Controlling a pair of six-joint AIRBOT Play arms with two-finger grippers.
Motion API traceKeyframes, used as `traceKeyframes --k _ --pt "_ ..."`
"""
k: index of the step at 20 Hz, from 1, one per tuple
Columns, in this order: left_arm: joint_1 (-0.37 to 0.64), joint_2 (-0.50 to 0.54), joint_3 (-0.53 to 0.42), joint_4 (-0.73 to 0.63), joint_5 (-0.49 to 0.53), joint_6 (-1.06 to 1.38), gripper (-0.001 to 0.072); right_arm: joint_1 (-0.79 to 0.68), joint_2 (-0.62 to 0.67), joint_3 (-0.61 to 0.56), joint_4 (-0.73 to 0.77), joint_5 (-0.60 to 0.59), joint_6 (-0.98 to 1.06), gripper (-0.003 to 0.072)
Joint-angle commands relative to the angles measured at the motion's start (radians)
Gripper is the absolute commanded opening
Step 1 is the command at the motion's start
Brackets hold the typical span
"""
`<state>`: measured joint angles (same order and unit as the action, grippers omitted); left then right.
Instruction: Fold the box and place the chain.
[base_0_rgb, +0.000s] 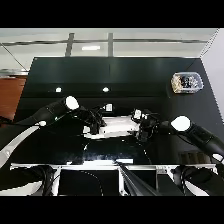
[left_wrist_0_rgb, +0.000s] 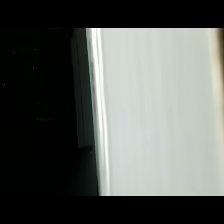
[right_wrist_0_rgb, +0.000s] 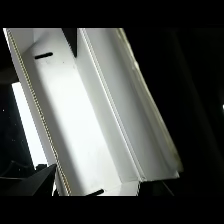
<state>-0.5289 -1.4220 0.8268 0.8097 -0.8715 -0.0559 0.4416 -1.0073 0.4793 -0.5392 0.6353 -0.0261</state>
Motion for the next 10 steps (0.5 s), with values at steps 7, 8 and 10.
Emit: traceKeyframes --k 7,8,10 --pt "0.000 0.000 0.000 0.000 0.004 0.000 0.0029 -0.088 -0.077 -0.035 0.091 0.148 -0.192 0.0714" --pt "0.000 0.000 0.000 0.000 0.004 0.000 0.0029 -0.088 -0.087 -0.039 0.092 0.146 -0.221 0.0714" --pt "0.000 0.000 0.000 0.000 0.004 0.000 0.0029 -0.088 -0.107 -0.038 0.111 0.135 -0.273 0.0714"
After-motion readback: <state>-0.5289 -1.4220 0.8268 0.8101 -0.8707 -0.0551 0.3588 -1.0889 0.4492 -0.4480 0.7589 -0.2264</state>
